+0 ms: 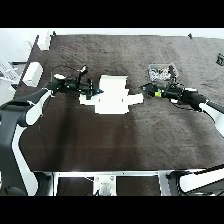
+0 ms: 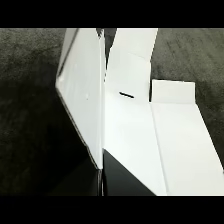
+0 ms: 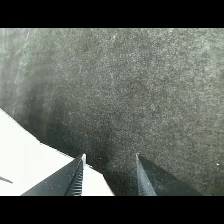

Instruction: Fold the box and place the chain.

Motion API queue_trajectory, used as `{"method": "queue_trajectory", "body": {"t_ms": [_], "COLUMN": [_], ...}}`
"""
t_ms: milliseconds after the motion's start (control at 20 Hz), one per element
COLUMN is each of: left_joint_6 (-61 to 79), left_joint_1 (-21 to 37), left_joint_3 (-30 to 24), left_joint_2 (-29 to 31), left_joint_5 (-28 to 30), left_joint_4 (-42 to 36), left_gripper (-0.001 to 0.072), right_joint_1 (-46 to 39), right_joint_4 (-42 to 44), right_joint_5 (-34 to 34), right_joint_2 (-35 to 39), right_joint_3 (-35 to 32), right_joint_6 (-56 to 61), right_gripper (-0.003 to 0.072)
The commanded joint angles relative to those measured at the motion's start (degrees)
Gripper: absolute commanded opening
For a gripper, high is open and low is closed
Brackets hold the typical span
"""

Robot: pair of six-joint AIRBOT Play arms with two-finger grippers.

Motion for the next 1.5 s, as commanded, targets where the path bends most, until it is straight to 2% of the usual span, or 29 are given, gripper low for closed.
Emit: {"method": "queue_trajectory", "body": {"t_ms": [0, 350, 900, 1200, 1300, 1400, 1450], "left_joint_6": [4.9, 5.2, 6.5, 6.5, 6.4, 6.4, 6.4], "left_joint_1": [0.1, 0.1, 0.1, 0.1, 0.1, 0.1, 0.1], "left_joint_3": [-1.9, -1.9, -1.8, -1.7, -1.7, -1.7, -1.7], "left_joint_2": [0.6, 0.0, -0.8, -0.8, -0.8, -0.8, -0.8], "left_joint_5": [1.9, 2.3, 2.3, 1.9, 2.0, 2.1, 2.0], "left_joint_4": [-0.1, 2.5, 2.6, 2.5, 2.5, 2.2, 2.3], "left_gripper": [0.0016, 0.0017, 0.0020, 0.0021, 0.0022, 0.0022, 0.0022], "right_joint_1": [0.6, 0.6, 0.6, 0.5, 0.8, 1.4, 1.8], "right_joint_4": [0.0, 0.0, 0.0, -0.6, -3.4, -7.6, -9.4], "right_joint_5": [-0.9, -0.4, 0.1, 2.8, 4.0, 10.9, 12.9], "right_joint_2": [0.0, 0.0, 0.0, 5.0, 7.0, 8.1, 8.2], "right_joint_3": [0.0, 0.0, 0.0, -1.2, -1.2, -1.2, -1.2], "right_joint_6": [-0.4, -1.5, -3.2, -7.2, -13.0, -26.3, -29.4], "right_gripper": [0.0370, 0.0371, 0.0370, 0.0351, 0.0355, 0.0376, 0.0376]}}
